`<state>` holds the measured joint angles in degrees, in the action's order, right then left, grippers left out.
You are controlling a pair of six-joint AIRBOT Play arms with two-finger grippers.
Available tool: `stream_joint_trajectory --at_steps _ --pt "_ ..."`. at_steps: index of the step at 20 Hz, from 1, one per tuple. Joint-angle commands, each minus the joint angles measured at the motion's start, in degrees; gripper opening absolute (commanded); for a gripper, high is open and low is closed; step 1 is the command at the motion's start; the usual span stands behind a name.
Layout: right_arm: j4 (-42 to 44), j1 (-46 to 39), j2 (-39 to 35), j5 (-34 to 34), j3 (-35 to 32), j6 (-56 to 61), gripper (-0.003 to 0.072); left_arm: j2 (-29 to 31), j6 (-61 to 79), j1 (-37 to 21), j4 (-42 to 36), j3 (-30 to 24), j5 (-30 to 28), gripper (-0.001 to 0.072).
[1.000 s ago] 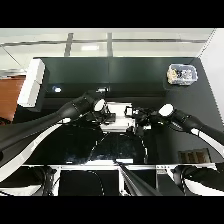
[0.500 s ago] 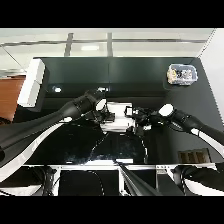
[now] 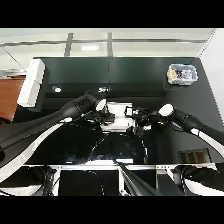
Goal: Fold the box and place the chain.
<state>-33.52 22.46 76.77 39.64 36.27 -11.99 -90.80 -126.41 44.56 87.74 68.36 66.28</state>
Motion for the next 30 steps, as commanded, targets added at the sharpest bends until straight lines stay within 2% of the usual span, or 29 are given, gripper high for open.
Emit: stream_joint_trajectory --at_steps 1,2,3,17,18,20,27,30 --pt "0.0 0.0 0.0 0.0 0.0 0.0 0.0128 0.0 0.0 0.0 0.1 0.1 -0.1 0.0183" --pt "0.0 0.0 0.0 0.0 0.0 0.0 0.0128 0.0 0.0 0.0 0.0 0.1 0.0 0.0053" --pt "0.0 0.0 0.0 0.0 0.0 0.0 0.0128 0.0 0.0 0.0 0.0 0.1 0.0 0.0023" --pt "0.5 0.0 0.0 0.0 0.0 0.0 0.0129 0.0 0.0 0.0 -0.2 0.1 0.2 0.0025" --pt "0.5 0.0 0.0 -0.1 0.0 0.0 0.0153 0.0 0.0 0.0 -0.2 0.1 0.3 0.0025" --pt "0.7 0.0 -0.1 0.1 0.0 2.5 0.0720 0.0 -0.1 0.0 -0.3 0.1 0.5 0.0024" --pt "-6.4 -2.9 -7.6 7.4 0.0 5.3 0.0720 0.0 -0.1 0.0 -1.9 0.1 0.4 0.0024" --pt "-10.1 -3.3 -7.8 8.0 0.0 5.6 0.0720 0.0 -0.1 0.0 -1.9 0.1 0.4 0.0024"
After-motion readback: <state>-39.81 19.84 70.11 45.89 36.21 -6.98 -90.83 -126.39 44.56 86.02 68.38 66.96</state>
